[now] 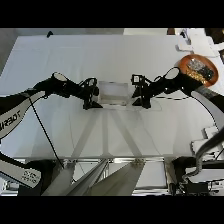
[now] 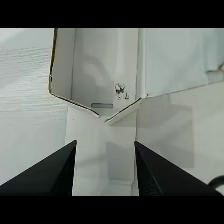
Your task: Fold the box and place the chain.
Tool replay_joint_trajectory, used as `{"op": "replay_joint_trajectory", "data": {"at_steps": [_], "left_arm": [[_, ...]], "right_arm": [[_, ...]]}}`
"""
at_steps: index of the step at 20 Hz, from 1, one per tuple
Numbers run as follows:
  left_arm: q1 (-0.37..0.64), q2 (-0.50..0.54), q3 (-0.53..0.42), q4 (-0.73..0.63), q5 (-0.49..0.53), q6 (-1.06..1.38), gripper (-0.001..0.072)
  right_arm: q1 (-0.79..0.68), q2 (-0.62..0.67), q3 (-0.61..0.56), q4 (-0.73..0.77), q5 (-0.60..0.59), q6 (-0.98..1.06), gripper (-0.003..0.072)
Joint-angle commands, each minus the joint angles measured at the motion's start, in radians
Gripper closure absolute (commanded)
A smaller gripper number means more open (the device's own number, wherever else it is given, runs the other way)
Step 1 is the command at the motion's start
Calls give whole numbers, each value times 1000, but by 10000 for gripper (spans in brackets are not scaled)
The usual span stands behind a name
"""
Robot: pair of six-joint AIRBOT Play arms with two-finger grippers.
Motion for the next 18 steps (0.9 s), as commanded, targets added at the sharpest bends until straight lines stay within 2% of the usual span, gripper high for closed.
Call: {"op": "replay_joint_trajectory", "data": {"at_steps": [1,4,14,16,17,18], "left_arm": [[0,0,0,0,0,0,535],[-1,0,0,0,0,0,535],[-1,0,0,0,0,0,535],[-1,0,0,0,0,0,535],[-1,0,1,0,0,0,535],[-1,0,0,0,0,0,535]], "right_arm": [[-1,-22,0,52,5,-53,325],[2,-22,0,108,6,-74,332],[28,-22,0,113,13,-102,472],[28,-22,0,116,8,-102,476],[28,-22,0,117,2,-102,519],[28,-22,0,121,-5,-102,523]]}}
